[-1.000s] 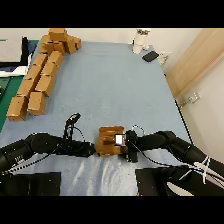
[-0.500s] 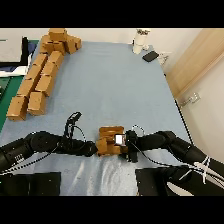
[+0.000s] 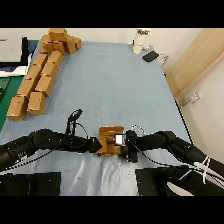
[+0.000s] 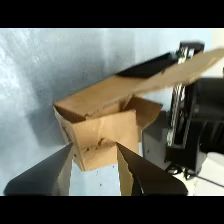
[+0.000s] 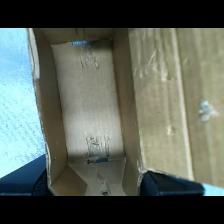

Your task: Fold the box.

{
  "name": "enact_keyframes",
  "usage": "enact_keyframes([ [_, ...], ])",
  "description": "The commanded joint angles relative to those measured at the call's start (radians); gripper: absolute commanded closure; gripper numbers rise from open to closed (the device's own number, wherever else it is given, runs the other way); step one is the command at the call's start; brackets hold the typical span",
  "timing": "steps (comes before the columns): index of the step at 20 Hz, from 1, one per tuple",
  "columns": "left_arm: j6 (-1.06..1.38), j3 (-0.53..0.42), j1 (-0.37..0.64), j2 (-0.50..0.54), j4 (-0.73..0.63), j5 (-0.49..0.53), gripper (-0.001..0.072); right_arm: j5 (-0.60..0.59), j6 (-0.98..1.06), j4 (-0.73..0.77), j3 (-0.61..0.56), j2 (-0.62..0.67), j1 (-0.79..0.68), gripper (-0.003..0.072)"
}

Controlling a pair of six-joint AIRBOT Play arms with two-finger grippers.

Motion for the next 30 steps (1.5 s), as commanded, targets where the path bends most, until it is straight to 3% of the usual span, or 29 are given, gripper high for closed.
enact_keyframes([
  [1, 0.026, 0.002, -0.001, -0.008, -0.023, 0.008, 0.0279, 0.000, 0.000, 0.000, 0.001, 0.000, 0.000, 0.0085],
  [5, -0.019, 0.003, -0.006, -0.008, -0.023, -0.001, 0.0280, 0.000, 0.000, 0.000, 0.001, 0.000, 0.000, 0.0085],
  [8, -0.143, 0.029, -0.051, -0.031, 0.056, -0.001, 0.0288, 0.000, 0.000, 0.000, 0.001, 0.000, 0.000, 0.0085],
  [11, -0.341, 0.096, -0.111, -0.074, 0.230, -0.016, 0.0291, 0.000, 0.000, 0.000, 0.001, 0.000, 0.000, 0.0085],
  [18, -0.901, 0.312, -0.231, -0.185, 0.752, -0.280, 0.0308, 0.000, 0.000, 0.000, 0.001, 0.000, 0.000, 0.0085],
  [23, -0.983, 0.352, -0.299, -0.272, 0.781, -0.290, 0.0308, 0.000, 0.000, 0.000, 0.001, 0.000, 0.000, 0.0085],
  [30, -1.054, 0.352, -0.306, -0.289, 0.803, -0.259, 0.0308, 0.000, 0.000, 0.000, 0.001, 0.000, 0.000, 0.0085],
])
